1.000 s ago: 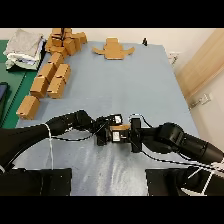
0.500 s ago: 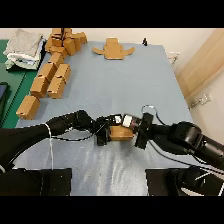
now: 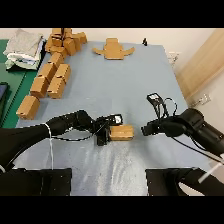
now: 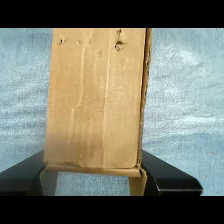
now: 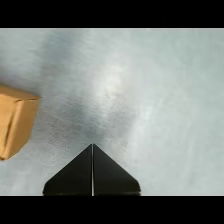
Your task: Fold the box.
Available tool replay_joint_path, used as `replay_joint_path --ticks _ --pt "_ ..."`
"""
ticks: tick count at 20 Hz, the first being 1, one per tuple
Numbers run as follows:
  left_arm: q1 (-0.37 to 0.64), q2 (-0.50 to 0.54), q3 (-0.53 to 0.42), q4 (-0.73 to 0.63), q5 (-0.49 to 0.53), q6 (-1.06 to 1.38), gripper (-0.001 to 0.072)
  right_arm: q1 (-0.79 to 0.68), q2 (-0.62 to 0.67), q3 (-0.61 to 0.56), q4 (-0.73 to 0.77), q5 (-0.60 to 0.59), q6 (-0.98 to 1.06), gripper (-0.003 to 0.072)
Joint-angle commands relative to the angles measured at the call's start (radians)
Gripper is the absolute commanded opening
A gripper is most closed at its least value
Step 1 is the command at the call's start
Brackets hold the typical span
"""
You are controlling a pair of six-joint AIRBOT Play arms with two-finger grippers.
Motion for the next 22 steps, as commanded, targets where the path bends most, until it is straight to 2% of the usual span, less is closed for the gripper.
replay_joint_path --ticks 1,3,6,9,13,17,19,22 --pt "0.000 0.001 0.000 0.001 0.003 0.003 0.0479 -0.097 -0.083 0.009 0.104 0.003 0.099 0.0004" --pt "0.002 0.005 0.008 0.005 0.026 0.016 0.0479 -0.101 -0.111 0.009 0.109 0.039 0.151 0.0004" --pt "0.019 0.046 0.015 0.009 0.030 -0.088 0.0479 -0.101 -0.127 0.009 0.110 0.078 0.218 0.0004" --pt "0.103 0.130 0.016 0.087 0.031 -0.224 0.0479 -0.101 -0.128 0.009 0.108 0.102 0.246 0.0004" --pt "0.339 0.218 0.005 0.224 0.013 -0.448 0.0480 -0.101 -0.131 0.009 0.106 0.103 0.245 0.0004" --pt "0.659 0.285 -0.013 0.436 -0.060 -0.674 0.0479 -0.101 -0.131 0.009 0.105 0.116 0.245 0.0004" --pt "0.801 0.307 -0.014 0.466 -0.145 -0.680 0.0479 -0.101 -0.131 0.009 0.105 0.136 0.245 0.0004" --pt "0.919 0.314 -0.015 0.480 -0.205 -0.680 0.0479 -0.101 -0.131 0.009 0.106 0.181 0.245 0.0004"
